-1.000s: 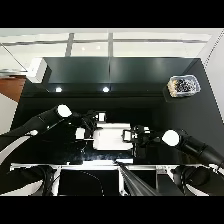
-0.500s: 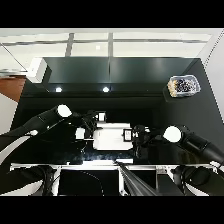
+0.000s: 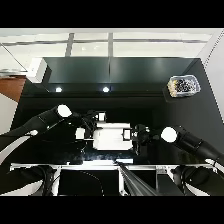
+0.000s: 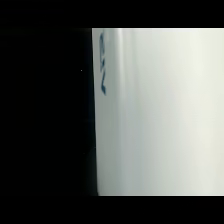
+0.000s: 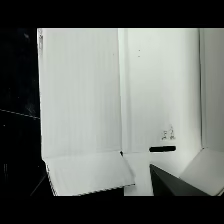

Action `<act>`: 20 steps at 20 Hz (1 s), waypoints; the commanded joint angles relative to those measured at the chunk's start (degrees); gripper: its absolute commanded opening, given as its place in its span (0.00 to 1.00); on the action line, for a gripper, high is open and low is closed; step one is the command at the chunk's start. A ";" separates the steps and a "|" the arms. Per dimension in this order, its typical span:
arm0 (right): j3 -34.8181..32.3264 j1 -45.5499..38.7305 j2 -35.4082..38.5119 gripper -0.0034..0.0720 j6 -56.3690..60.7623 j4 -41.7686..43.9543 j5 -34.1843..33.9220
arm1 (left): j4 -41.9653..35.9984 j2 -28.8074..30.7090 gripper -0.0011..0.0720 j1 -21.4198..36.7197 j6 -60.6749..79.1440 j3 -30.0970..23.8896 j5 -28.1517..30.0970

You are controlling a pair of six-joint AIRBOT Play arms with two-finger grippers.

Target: Fold the box and place the chain.

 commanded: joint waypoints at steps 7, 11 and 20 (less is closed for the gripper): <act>0.13 3.21 -0.46 0.98 2.89 3.32 -5.49 | 0.00 -0.02 0.05 -0.02 -0.20 0.04 0.00; 0.13 3.21 2.56 0.98 4.76 1.75 -6.58 | 0.00 -0.02 0.05 -0.02 -0.52 0.04 0.02; 0.13 -0.83 6.60 0.98 8.85 -0.63 -11.02 | 0.00 -0.02 0.05 -0.02 -0.61 0.04 0.00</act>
